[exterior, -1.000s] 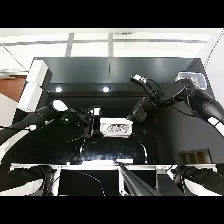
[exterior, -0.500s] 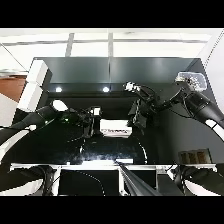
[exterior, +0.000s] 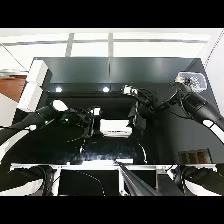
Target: Fold the box and place the chain.
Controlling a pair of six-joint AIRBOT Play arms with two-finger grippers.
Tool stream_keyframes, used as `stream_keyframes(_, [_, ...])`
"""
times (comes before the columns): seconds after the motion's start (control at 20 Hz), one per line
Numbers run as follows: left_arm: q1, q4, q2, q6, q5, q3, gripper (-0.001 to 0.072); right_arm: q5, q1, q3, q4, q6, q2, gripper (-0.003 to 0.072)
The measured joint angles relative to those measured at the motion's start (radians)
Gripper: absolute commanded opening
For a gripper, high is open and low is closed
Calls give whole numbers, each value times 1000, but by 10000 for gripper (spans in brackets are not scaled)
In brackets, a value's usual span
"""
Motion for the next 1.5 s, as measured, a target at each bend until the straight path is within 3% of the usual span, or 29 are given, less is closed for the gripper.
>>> stream_keyframes(0.05, [0, 0, 0, 0, 0, 0, 486, 1, 8, 0, -6, 0, 0, 268])
stream_keyframes(0.1, [0, 0, 0, 0, 1, 0, 486, 2, 15, 0, -14, 1, -1, 236])
stream_keyframes(0.45, [0, 0, 0, 0, 2, 0, 486, 7, 42, 0, -34, 5, -1, 233])
stream_keyframes(0.55, [0, 0, 0, 1, 2, 0, 486, 9, 43, 0, -35, 12, -1, 120])
stream_keyframes(1.1, [0, 1, 0, 1, 0, 0, 486, -9, 44, -2, -47, 32, -1, 129])
stream_keyframes(1.25, [0, 0, 0, 1, 0, 0, 486, -14, 45, -9, -50, 44, -1, 206])
stream_keyframes(1.5, [-1, -1, 0, 0, 0, 0, 486, -14, 45, -12, -60, 59, -1, 206])
